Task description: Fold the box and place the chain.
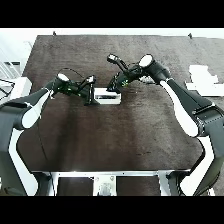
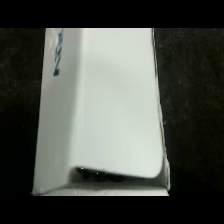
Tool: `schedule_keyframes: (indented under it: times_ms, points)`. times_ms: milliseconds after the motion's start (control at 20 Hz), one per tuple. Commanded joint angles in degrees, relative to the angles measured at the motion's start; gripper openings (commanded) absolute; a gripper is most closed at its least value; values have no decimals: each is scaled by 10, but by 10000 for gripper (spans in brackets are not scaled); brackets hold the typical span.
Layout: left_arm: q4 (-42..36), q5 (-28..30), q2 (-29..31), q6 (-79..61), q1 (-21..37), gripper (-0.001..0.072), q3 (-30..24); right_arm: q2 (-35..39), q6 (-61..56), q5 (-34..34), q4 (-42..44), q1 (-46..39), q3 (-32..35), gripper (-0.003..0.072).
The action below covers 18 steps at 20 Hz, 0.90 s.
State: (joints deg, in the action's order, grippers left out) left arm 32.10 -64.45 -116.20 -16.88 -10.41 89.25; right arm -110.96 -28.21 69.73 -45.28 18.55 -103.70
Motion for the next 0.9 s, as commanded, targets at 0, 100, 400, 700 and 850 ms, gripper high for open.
schedule_keyframes:
  times_ms: [0,100,400,700,850]
  points:
    - [0,-1,0,-1,-1,462,0,-2,0,9,7,5,-3,193]
    - [0,-1,0,-1,-1,463,0,-2,0,15,7,7,2,187]
    - [0,-1,0,-1,-1,463,0,-2,-1,14,-7,8,21,124]
    - [0,-1,0,-1,-1,463,0,-2,-2,24,-3,8,47,125]
    - [0,-1,0,-1,-1,463,0,-2,-2,34,2,8,66,136]
